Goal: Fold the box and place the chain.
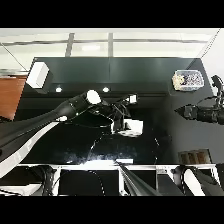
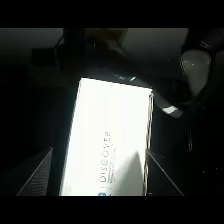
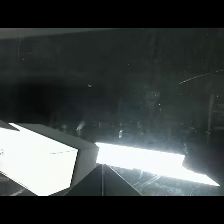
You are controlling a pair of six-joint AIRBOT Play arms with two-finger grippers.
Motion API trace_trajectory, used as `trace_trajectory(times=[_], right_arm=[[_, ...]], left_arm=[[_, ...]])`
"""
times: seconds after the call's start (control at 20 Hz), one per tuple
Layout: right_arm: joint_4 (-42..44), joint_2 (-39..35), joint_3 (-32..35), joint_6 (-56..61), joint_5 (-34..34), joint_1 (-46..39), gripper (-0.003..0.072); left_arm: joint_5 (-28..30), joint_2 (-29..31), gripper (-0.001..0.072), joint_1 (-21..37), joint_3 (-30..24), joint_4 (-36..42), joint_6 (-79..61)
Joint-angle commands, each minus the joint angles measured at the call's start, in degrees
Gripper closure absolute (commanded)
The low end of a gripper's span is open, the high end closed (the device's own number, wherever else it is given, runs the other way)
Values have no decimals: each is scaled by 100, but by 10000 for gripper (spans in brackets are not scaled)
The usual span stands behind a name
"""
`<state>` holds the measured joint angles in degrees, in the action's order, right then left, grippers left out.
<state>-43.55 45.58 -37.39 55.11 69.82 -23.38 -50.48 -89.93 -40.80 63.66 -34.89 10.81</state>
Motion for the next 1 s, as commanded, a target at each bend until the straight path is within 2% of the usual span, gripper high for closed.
trace_trajectory(times=[0.0,0.35,0.55,0.75,0.8,0.85,0.9,0.95], right_arm=[[-2,-7,2,-2,-63,7,675],[-4,-4,4,-2,-63,4,675],[-4,-4,4,-7,-66,4,675],[-4,-4,4,-4,-63,4,675],[-4,-4,4,-4,-63,4,675],[-4,-4,4,-4,-63,4,675],[-4,-4,4,-4,-63,4,675],[-4,-4,4,-4,-63,4,675]], left_arm=[[-184,-81,-5,-44,55,-201,188],[-214,-83,-5,-153,55,-503,138],[212,-240,-6,-485,55,-1510,144],[518,-413,-5,-667,55,-1648,197],[553,-404,34,-682,63,-1707,457],[442,-382,250,-660,111,-1862,861],[229,-339,394,-627,175,-2146,1287],[76,-260,396,-575,216,-2522,1847]])
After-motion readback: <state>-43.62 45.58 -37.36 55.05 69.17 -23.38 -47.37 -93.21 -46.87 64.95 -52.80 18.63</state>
